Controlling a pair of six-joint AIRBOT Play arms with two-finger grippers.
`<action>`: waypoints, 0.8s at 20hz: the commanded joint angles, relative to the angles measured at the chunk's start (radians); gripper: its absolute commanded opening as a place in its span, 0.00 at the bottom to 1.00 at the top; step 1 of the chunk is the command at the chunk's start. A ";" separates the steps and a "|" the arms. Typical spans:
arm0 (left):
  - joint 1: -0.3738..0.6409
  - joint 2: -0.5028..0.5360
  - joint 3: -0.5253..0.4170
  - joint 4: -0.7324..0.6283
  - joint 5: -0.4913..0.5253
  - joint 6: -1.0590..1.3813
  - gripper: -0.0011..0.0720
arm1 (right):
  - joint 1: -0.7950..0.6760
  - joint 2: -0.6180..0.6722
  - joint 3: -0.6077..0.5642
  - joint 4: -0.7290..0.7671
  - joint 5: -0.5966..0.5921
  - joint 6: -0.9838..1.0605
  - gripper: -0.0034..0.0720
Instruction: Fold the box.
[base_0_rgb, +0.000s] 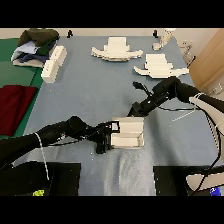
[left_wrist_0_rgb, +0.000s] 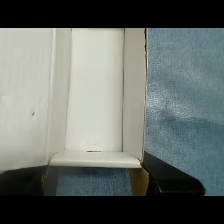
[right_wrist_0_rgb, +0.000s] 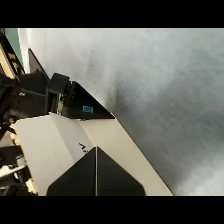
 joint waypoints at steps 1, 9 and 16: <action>0.000 0.000 0.000 0.000 0.000 0.000 0.72 | 0.082 0.038 0.000 -0.068 0.042 -0.057 0.05; 0.000 0.000 0.000 0.000 0.000 0.000 0.72 | 0.209 0.428 -0.252 -0.252 0.346 -0.064 0.05; 0.000 0.000 0.000 0.000 0.000 0.000 0.72 | 0.353 0.749 -0.517 -0.348 0.694 -0.082 0.05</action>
